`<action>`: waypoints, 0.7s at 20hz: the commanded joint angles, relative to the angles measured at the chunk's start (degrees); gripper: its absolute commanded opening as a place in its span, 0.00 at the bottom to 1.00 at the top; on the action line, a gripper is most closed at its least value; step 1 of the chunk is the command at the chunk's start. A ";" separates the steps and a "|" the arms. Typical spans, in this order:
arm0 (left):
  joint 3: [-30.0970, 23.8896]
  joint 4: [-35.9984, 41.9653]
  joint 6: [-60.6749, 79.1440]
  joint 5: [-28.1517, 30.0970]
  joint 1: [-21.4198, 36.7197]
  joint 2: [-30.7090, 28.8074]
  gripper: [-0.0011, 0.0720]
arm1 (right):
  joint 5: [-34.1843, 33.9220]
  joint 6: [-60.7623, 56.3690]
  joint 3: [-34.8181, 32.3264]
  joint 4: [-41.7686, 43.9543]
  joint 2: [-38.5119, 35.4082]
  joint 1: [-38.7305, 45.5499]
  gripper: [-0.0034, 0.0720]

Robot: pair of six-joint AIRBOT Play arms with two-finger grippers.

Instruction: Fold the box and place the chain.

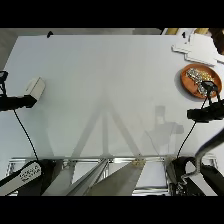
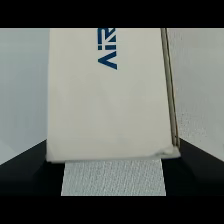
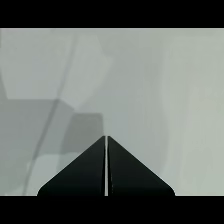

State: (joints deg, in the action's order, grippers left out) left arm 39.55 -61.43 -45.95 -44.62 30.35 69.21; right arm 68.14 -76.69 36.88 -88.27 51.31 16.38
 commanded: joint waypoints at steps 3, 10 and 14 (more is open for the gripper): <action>-0.02 -1.40 -0.59 -1.68 0.13 2.71 0.97 | 0.02 -0.02 -0.02 0.00 -0.04 0.04 0.07; -0.02 -0.94 -0.59 -1.49 0.13 -5.29 0.97 | 0.02 -0.02 -0.02 0.00 -0.04 0.04 0.07; -0.02 0.39 -0.61 -1.27 -0.46 -15.28 0.97 | 0.02 -0.02 -0.02 0.00 -0.04 0.04 0.07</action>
State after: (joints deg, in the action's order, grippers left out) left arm 39.55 -61.93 -46.54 -46.17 30.24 59.96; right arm 68.16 -76.69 36.88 -88.27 51.31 16.38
